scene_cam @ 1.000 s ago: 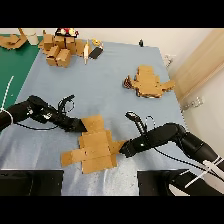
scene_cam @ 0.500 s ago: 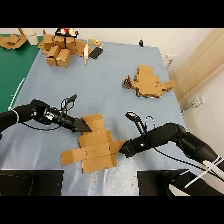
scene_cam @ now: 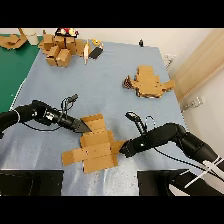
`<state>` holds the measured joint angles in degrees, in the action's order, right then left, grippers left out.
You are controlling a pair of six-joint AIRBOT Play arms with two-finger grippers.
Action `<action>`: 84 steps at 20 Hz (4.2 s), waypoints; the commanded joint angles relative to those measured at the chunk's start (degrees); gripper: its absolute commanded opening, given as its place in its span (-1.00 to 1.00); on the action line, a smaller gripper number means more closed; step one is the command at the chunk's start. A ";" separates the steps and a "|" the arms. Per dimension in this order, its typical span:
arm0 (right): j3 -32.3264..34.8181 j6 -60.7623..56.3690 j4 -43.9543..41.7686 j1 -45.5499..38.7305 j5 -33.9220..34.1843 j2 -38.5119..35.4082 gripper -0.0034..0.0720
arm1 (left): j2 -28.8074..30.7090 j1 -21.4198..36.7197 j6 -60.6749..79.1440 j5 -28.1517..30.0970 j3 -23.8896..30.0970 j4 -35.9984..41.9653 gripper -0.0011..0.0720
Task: Fold the box.
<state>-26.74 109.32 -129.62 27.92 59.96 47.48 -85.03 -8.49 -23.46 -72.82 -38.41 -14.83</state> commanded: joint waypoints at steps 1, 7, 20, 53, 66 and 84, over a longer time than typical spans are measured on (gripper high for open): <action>0.02 -1.38 0.28 0.04 -1.79 -0.04 -0.90 | -0.07 -0.04 2.95 -0.42 0.04 -0.09 -0.94; -0.20 -7.19 4.76 -0.46 -3.76 -0.04 -0.43 | 0.15 -0.04 5.18 -0.50 -0.70 0.42 -0.94; -19.08 -37.00 48.74 -9.20 3.30 -0.04 -0.66 | 9.66 -15.43 12.26 8.61 -4.13 1.57 -0.94; -15.30 -37.94 39.36 -9.27 -3.02 8.70 -0.90 | 15.87 -22.25 33.68 19.91 5.42 3.21 -0.94; -12.81 -37.94 40.96 -9.27 -7.65 8.70 -0.90 | 17.44 -27.36 38.07 22.08 7.78 2.78 -0.94; -9.79 -37.90 41.38 -9.27 -9.60 8.68 -0.90 | 23.91 -28.68 37.66 34.95 10.08 5.60 -0.94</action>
<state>-36.56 71.40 -88.25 18.59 50.50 56.14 -61.56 -37.17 14.35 -39.09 -28.62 -9.17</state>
